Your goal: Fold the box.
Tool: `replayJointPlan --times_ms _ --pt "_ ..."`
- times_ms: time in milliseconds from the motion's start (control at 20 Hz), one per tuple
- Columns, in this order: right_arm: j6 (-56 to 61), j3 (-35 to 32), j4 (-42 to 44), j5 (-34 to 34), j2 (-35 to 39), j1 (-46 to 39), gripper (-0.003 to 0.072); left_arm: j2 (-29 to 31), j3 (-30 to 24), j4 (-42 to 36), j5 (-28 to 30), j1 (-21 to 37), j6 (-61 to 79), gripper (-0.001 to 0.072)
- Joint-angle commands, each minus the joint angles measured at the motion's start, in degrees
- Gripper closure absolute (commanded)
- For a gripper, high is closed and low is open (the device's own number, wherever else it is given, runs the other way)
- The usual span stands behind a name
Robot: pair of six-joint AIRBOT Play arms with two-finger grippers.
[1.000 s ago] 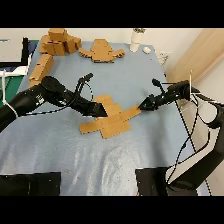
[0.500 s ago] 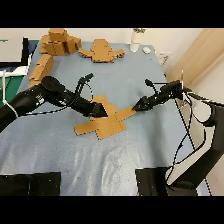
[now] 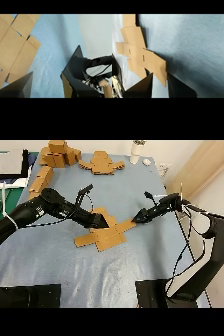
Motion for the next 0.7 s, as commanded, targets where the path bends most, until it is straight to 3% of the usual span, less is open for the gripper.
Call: replayJointPlan --times_ms 0,50,250,500,650 --pt "-0.15 0.04 0.55 -3.78 -0.92 1.25 0.0419 -0.04 0.02 -0.26 0.02 0.02 0.02 0.0144" --pt "-0.28 0.04 0.87 -4.92 -1.07 1.90 0.0527 -0.04 0.02 -0.26 0.02 0.02 0.02 0.0144" --pt "-0.55 0.09 1.29 -6.56 -1.07 3.32 0.0682 -0.04 0.02 -0.26 0.02 0.02 0.04 0.0144" --pt "3.74 -0.72 2.12 -6.93 2.01 3.32 0.0686 -0.04 0.02 -0.22 0.04 0.11 0.02 0.0144" --pt "6.27 -6.32 2.14 -2.14 8.79 3.32 0.0686 -0.04 0.02 -0.13 0.22 0.28 0.07 0.0144"
